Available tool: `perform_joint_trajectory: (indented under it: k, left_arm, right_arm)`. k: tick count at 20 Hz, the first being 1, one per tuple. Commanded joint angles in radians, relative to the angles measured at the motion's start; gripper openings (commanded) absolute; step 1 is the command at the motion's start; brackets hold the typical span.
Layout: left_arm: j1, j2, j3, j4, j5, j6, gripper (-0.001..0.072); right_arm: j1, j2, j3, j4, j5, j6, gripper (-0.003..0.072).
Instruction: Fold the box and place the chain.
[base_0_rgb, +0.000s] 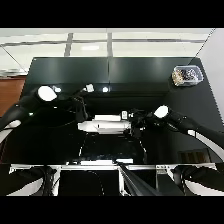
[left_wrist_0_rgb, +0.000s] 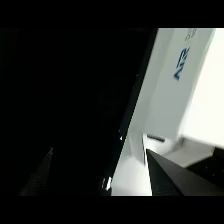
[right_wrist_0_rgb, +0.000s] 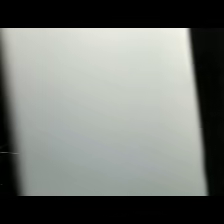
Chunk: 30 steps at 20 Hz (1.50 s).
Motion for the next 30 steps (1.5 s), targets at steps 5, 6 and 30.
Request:
perform_joint_trajectory:
  k: [5, 6, 30]
  left_arm:
    - [0.101, 0.126, -0.026, 0.017, -0.443, -0.259, 0.0024]
    - [0.098, 0.126, -0.053, -0.05, -0.459, -0.259, 0.0023]
    - [-0.042, -0.185, -0.069, -0.448, 0.166, -0.268, 0.0024]
  right_arm:
    - [0.001, -0.001, -0.001, 0.0, 0.0, 0.0, 0.0391]
    - [0.001, -0.001, -0.001, 0.0, 0.0, 0.0, 0.039]
    - [0.001, -0.001, -0.001, 0.0, 0.004, -0.003, 0.0215]
